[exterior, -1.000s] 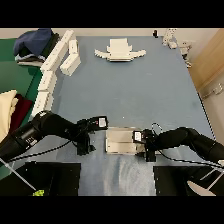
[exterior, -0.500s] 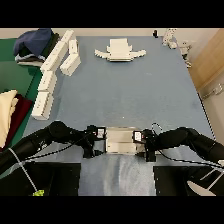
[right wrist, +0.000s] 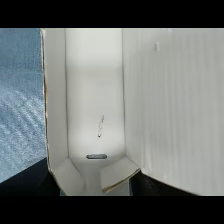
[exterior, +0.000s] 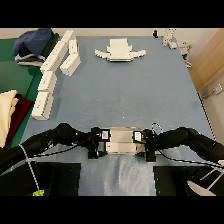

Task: Fold the box.

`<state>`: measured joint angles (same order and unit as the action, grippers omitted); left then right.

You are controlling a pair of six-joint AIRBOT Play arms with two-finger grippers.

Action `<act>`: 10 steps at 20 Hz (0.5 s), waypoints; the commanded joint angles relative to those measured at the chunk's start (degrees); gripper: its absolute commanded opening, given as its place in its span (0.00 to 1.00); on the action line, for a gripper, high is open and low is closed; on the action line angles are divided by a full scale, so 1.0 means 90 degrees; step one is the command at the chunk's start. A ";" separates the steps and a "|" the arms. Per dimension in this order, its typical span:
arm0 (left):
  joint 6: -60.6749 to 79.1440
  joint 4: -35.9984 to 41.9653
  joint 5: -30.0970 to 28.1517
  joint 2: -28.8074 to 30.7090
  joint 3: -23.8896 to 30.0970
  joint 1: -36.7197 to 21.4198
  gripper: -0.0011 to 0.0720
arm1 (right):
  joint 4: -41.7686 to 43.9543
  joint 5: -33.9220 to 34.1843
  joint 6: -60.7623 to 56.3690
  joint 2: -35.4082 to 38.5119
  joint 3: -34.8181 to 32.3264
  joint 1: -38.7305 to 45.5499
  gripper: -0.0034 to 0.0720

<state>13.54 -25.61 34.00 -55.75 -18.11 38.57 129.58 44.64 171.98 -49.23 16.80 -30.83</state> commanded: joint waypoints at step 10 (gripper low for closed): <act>0.0231 0.0304 -0.0410 -0.0238 -0.0012 0.0403 0.95 | -0.0015 0.0000 0.0000 0.0002 0.0005 0.0002 0.80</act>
<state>15.33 -23.29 31.16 -57.67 -18.17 41.78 129.45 44.62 171.98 -49.23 16.80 -30.83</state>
